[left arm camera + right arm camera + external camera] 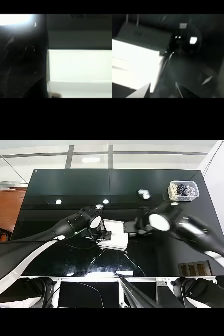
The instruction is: Fold the box and place the chain.
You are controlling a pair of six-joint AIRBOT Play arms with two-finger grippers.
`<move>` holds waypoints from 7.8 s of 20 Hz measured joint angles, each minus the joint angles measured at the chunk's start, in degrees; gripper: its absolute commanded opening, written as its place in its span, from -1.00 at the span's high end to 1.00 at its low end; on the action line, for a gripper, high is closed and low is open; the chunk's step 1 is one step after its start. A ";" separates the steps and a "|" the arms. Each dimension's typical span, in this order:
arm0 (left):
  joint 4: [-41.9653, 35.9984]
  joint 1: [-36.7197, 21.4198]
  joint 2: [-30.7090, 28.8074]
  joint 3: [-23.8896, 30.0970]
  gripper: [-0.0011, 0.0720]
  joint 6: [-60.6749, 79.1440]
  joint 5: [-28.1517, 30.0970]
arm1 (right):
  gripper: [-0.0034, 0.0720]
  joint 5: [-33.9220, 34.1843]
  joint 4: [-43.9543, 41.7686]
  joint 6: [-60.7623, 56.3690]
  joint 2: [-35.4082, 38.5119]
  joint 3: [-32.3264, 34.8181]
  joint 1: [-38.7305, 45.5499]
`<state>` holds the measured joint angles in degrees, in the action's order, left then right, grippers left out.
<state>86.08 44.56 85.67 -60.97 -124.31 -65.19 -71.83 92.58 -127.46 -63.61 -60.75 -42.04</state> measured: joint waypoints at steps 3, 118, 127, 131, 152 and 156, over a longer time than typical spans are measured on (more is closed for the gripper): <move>0.00 0.00 0.00 0.00 0.88 0.02 0.00 | -0.08 -1.44 11.82 3.61 5.33 0.00 2.62; 0.04 0.00 -0.02 0.00 0.88 0.02 -0.85 | 0.77 15.41 -40.70 41.24 4.44 7.93 9.86; 0.04 0.00 0.00 0.00 0.88 0.02 -0.87 | -0.40 12.68 -37.99 41.11 4.52 8.02 19.08; 0.02 0.00 -0.02 0.00 0.88 0.00 -0.87 | -0.99 13.94 -26.49 37.46 6.16 9.35 28.68; 0.02 0.00 -0.02 0.00 0.88 0.00 -1.01 | 0.80 32.54 -6.80 6.25 -30.38 -9.64 42.23; 0.02 0.00 -0.02 0.00 0.88 0.02 -1.03 | 0.81 26.77 -7.67 13.62 -24.48 -11.43 41.86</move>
<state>86.11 44.56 85.65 -60.97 -124.29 -66.22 -45.06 84.90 -113.84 -88.09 -72.18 -0.19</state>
